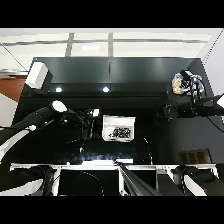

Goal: Fold the box and place the chain.

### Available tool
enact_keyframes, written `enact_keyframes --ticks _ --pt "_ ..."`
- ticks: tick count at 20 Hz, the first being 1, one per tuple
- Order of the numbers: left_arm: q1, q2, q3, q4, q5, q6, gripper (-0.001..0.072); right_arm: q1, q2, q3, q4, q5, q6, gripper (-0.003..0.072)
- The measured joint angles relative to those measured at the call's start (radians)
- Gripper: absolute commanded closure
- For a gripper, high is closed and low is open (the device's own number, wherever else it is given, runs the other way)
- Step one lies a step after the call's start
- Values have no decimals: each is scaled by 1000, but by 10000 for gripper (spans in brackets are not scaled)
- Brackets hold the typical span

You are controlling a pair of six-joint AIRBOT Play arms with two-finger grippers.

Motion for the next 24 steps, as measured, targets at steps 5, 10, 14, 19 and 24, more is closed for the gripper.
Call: enact_keyframes --ticks 5,10,14,19,24 --pt "-7 -8 8 3 -18 3 -6 0 0 -3 0 -1 1 200" --pt "-30 -9 9 -1 -10 4 -7 0 0 -3 0 -4 1 200" --pt "-35 -9 9 -10 2 1 -6 0 0 -4 0 -5 1 200" --pt "-53 -9 9 -13 10 -3 -5 0 0 -6 0 -16 1 200" --pt "-89 -9 9 17 42 -31 162 0 0 -6 0 -23 1 200"
